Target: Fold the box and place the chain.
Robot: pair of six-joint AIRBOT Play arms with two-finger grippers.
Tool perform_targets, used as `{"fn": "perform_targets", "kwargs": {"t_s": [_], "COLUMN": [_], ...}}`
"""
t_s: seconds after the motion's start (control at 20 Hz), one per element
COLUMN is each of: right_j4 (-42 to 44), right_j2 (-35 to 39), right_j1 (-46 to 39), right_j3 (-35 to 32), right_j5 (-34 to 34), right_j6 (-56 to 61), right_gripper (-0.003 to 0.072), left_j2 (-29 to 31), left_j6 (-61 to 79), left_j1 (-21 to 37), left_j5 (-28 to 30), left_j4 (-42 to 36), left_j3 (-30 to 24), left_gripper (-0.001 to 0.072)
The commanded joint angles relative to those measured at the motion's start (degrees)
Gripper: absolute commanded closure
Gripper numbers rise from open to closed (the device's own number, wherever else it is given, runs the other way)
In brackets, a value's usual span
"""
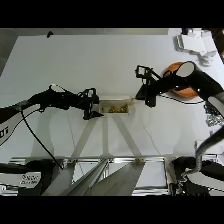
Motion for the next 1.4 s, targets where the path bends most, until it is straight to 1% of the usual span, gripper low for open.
{"fn": "perform_targets", "kwargs": {"t_s": [0.0, 0.15, 0.35, 0.65, 0.75, 1.05, 1.1, 1.25, 1.35], "right_j4": [10.47, 19.85, 26.49, 44.98, 47.1, 47.23, 48.15, 55.21, 55.34], "right_j2": [4.28, 4.7, 4.7, 4.7, 4.7, 4.72, 4.72, 4.72, 4.72], "right_j1": [3.56, 6.25, 9.79, 10.95, 10.95, 10.95, 10.69, 8.81, 8.02], "right_j3": [0.07, 0.09, 0.09, 0.09, 0.09, 0.13, 0.2, 1.49, 2.38], "right_j5": [0.44, 0.26, -2.19, -2.69, -2.69, -4.63, -5.09, -5.09, -4.83], "right_j6": [0.63, 0.63, 0.59, -0.24, -2.64, -4.5, -5.18, -6.05, -6.05], "right_gripper": [0.0679, 0.0678, 0.0678, 0.0678, 0.0678, 0.0678, 0.0678, 0.0678, 0.0678], "left_j2": [0.04, 0.04, 0.04, 0.04, 0.04, 0.04, 0.04, 0.04, 0.04], "left_j6": [0.0, 0.0, 0.0, 0.0, 0.0, 0.0, 0.0, 0.0, 0.0], "left_j1": [-0.02, 0.0, -0.02, -0.02, -0.02, -0.02, -0.02, -0.02, -0.02], "left_j5": [0.02, 0.02, 0.02, 0.02, 0.02, 0.02, 0.02, 0.02, 0.0], "left_j4": [0.0, 0.02, 0.02, 0.0, 0.02, 0.02, 0.02, 0.0, 0.0], "left_j3": [0.04, 0.04, 0.04, 0.04, 0.04, 0.04, 0.04, 0.04, 0.04], "left_gripper": [0.0394, 0.0394, 0.0394, 0.0394, 0.0394, 0.0394, 0.0394, 0.0394, 0.0394]}}
